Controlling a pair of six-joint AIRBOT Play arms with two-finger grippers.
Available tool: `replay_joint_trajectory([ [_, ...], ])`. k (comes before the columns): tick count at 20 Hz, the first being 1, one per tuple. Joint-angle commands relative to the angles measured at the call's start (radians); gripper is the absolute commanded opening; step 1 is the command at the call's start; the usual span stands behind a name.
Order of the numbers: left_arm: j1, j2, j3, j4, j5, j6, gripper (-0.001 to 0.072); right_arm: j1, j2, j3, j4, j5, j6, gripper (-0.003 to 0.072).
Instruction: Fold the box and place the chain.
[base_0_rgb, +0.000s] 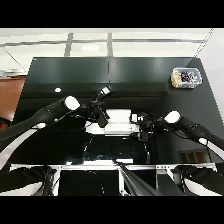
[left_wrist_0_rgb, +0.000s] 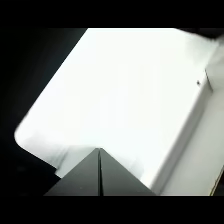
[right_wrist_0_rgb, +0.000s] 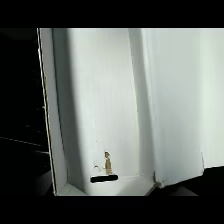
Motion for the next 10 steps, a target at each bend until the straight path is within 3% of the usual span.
replay_joint_trajectory([
  [1,0.001,-0.046,0.024,0.097,-0.111,-0.014,0.0023,0.000,0.000,-0.001,0.003,-0.002,0.007,0.0305],
  [6,0.061,0.111,0.085,0.292,-0.144,-0.170,0.0023,0.000,0.000,-0.001,0.002,-0.002,0.007,0.0305],
  [8,0.119,0.207,0.050,0.309,-0.196,-0.195,0.0023,0.000,0.000,-0.001,0.002,-0.002,0.008,0.0305],
  [10,0.176,0.299,-0.045,0.249,-0.190,-0.192,0.0023,0.000,0.000,-0.001,0.002,-0.002,0.008,0.0305],
])
